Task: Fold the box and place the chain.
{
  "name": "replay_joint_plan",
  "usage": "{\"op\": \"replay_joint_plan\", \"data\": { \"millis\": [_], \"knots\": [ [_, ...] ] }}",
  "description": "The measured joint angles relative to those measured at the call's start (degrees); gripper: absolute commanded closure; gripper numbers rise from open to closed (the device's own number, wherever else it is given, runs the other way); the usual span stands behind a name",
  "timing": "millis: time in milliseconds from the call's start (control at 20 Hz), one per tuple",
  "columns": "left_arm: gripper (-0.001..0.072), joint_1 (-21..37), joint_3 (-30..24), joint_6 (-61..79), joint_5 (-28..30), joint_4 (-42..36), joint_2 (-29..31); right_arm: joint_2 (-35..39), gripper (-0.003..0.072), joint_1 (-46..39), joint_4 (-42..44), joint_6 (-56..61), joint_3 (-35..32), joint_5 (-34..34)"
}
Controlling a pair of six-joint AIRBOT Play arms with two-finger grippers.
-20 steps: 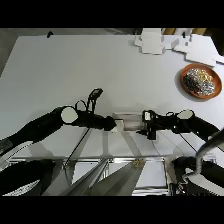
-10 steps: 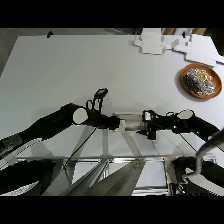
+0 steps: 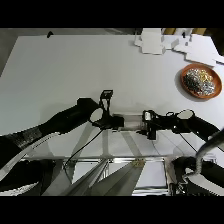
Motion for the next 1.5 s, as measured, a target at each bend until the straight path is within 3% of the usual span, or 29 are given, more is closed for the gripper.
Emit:
{"op": "replay_joint_plan", "data": {
  "millis": [300,450,700,900,950,1100,1150,1200,1350,1400,1450,1500],
  "knots": [
    [0.0370,-2.6,4.3,-11.1,-3.1,6.6,-3.8,0.0,0.0283,0.0,0.0,0.0,0.0,0.0],
    [0.0443,-3.2,6.9,-13.0,-4.4,7.7,-6.3,0.0,0.0283,0.0,0.0,0.0,0.0,0.0],
    [0.0473,-3.5,9.8,-15.3,-7.2,8.4,-9.1,0.0,0.0283,0.0,0.0,0.0,0.0,0.0],
    [0.0685,-3.5,10.3,-17.2,-9.0,8.7,-9.9,0.0,0.0283,0.0,0.0,0.0,0.0,0.0],
    [0.0710,-3.5,10.4,-17.4,-9.5,8.8,-10.1,0.0,0.0283,0.0,0.0,-0.1,0.0,0.0],
    [0.0703,-3.5,10.5,-17.8,-10.3,8.7,-10.3,0.0,0.0283,0.0,-0.1,-0.2,0.0,0.0],
    [0.0629,-3.5,10.5,-17.9,-10.6,8.7,-10.3,0.0,0.0283,0.0,-0.1,-0.1,0.0,0.0],
    [0.0600,-3.5,10.5,-18.2,-10.8,8.4,-10.4,0.0,0.0283,0.0,0.0,0.0,0.0,0.0],
    [0.0597,-3.7,10.5,-18.3,-11.7,8.3,-10.5,0.0,0.0283,0.0,0.0,0.1,0.0,0.0],
    [0.0560,-3.7,10.5,-18.2,-11.6,8.4,-10.5,0.0,0.0283,0.0,0.0,0.1,0.0,0.0],
    [0.0580,-3.8,10.5,-18.3,-11.6,8.4,-10.5,0.0,0.0283,0.0,0.0,0.1,0.0,0.0],
    [0.0709,-3.8,10.5,-18.3,-11.8,8.3,-10.5,0.0,0.0283,0.0,0.0,0.1,0.0,0.0]
  ]
}}
